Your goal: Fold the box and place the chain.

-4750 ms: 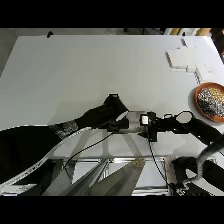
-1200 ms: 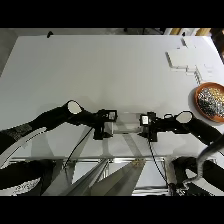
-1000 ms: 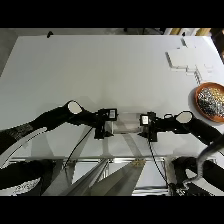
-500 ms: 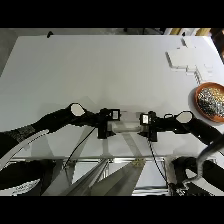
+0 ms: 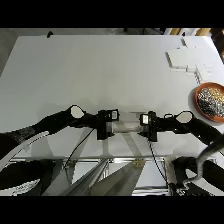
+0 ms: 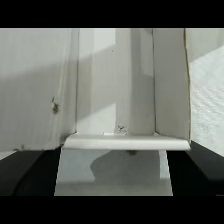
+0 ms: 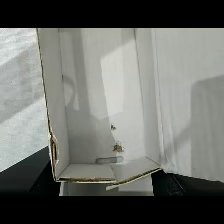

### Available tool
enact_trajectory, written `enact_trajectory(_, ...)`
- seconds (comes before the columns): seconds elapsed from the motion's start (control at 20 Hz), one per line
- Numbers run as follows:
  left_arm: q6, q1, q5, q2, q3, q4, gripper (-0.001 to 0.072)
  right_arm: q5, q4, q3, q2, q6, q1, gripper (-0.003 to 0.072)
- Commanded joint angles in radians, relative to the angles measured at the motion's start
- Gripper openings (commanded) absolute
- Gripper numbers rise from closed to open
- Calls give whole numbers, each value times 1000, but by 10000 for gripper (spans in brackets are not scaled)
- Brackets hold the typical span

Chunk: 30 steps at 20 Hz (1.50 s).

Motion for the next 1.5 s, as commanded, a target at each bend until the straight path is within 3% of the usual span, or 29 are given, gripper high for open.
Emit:
enact_trajectory(0.0, 9, -1, 19, 0, -13, -9, 695, 1, 0, 0, 1, 2, 0, 341)
enact_trajectory(0.55, 91, -37, 45, -6, -15, -69, 691, 1, 0, 0, 1, 2, 0, 341)
enact_trajectory(0.65, 91, -38, 42, -11, -17, -71, 621, 1, 0, 0, 1, 2, 0, 341)
enact_trajectory(0.75, 92, -38, 42, -11, -17, -92, 609, 1, 0, 0, 1, 2, 0, 341)
enact_trajectory(0.8, 91, -38, 42, -11, -17, -93, 512, 1, 0, 0, 1, 2, 0, 341)
enact_trajectory(0.9, 92, -38, 38, -11, -17, -92, 213, 1, 0, 0, 1, 2, 0, 341)
enact_trajectory(0.95, 91, -38, 38, -11, -17, -92, 172, 1, 0, 0, 1, 2, 0, 341)
enact_trajectory(1.45, 87, -37, 34, -10, -16, -92, 173, 1, 0, 0, 1, 2, 0, 341)
